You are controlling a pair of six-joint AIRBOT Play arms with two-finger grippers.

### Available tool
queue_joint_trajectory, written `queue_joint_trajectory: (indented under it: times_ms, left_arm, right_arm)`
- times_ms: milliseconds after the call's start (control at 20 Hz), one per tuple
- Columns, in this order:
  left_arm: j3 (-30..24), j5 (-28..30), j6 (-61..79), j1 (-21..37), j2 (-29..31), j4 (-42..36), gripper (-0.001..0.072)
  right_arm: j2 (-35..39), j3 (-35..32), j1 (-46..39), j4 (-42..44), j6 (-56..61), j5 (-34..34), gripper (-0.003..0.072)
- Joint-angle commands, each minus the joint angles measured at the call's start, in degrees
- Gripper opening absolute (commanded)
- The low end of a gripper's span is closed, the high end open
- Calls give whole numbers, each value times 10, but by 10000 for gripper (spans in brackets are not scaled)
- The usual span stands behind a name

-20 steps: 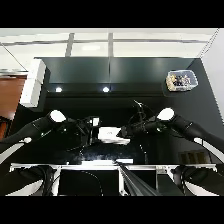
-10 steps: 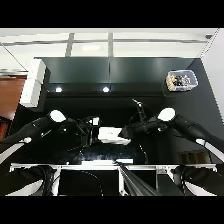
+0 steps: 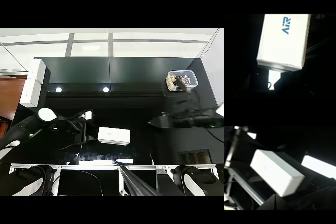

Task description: Fold the box and place the chain.

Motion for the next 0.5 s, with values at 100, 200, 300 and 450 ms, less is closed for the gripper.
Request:
queue_joint_trajectory:
  times_ms: [100,200,300,450]
  left_arm:
    - [20,-56,-110,-19,75,37,712]
    - [52,-18,-142,-72,64,31,710]
    - [93,14,-160,-123,27,31,709]
    - [157,23,-170,-164,-66,31,708]
  right_arm:
    - [60,0,-101,-92,27,26,14]
    - [60,0,-101,-90,28,6,13]
    - [60,0,-101,-90,28,3,14]
    - [60,0,-101,-91,28,5,14]
